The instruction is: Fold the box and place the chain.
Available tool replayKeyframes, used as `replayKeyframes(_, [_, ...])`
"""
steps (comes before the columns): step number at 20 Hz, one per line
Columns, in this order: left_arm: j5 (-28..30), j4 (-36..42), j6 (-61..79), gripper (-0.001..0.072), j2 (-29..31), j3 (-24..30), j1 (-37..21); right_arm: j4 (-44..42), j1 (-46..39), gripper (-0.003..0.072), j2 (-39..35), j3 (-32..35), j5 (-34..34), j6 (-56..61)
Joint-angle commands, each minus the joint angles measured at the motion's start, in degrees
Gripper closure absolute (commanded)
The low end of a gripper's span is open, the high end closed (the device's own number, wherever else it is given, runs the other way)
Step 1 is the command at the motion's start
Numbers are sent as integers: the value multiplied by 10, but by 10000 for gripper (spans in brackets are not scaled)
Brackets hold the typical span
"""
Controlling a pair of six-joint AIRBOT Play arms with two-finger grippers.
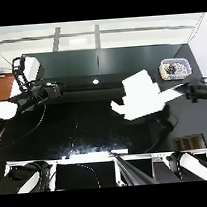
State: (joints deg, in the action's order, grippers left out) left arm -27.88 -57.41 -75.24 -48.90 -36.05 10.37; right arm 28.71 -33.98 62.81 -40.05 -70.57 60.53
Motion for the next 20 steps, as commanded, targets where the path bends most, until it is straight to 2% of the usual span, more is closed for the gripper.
replayKeyframes(1, [-29,21,0,10,0,0,0,-74,132,671,-121,119,139,-2])
replayKeyframes(3, [-59,26,0,9,0,0,0,-73,207,671,-160,155,197,-77])
replayKeyframes(7, [-154,54,-2,9,-17,0,0,-88,328,671,-166,184,242,-218])
replayKeyframes(11, [-270,144,11,9,-92,0,0,-122,399,670,-166,190,347,-257])
replayKeyframes(13, [-316,203,66,9,-145,0,-1,-124,405,670,-166,189,359,-257])
replayKeyframes(17, [-326,391,240,9,-242,-1,1,-124,405,671,-166,189,333,-256])
replayKeyframes(20, [-304,418,291,9,-299,-21,12,-125,405,670,-166,189,320,-256])
